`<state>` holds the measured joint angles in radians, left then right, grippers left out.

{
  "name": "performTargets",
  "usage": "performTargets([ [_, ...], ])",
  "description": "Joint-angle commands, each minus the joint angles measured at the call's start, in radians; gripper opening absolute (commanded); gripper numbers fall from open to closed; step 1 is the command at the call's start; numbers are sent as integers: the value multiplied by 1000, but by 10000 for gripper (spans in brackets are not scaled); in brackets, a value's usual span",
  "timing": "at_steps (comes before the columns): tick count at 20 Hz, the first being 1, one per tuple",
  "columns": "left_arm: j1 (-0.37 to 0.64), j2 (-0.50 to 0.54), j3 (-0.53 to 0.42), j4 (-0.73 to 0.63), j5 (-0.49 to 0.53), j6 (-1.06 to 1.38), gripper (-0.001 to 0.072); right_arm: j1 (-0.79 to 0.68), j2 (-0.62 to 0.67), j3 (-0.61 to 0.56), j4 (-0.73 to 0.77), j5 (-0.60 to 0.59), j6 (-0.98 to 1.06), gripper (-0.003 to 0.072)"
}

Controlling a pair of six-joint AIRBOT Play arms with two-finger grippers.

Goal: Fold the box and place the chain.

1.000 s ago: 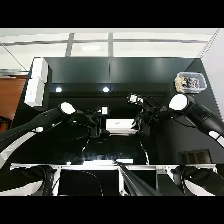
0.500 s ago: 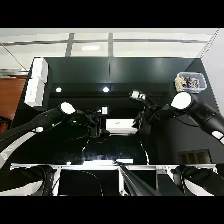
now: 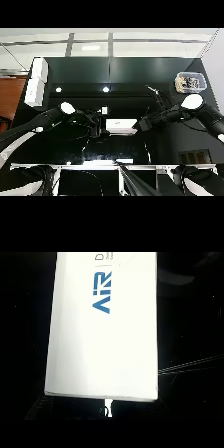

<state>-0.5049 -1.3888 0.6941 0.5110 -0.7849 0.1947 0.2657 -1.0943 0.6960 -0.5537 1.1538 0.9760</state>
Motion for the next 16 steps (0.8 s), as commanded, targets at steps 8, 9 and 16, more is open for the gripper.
performTargets([
  [8, 0, 0, 0, 0, -1, 0, 409, 68, -152, -43, 213, -149, 68, 10],
  [9, 0, 0, 0, 0, -1, 0, 409, 68, -158, -43, 211, -154, 68, 10],
  [16, 0, 0, 0, 0, 0, 0, 410, 69, -159, -44, 96, -196, 140, 10],
])
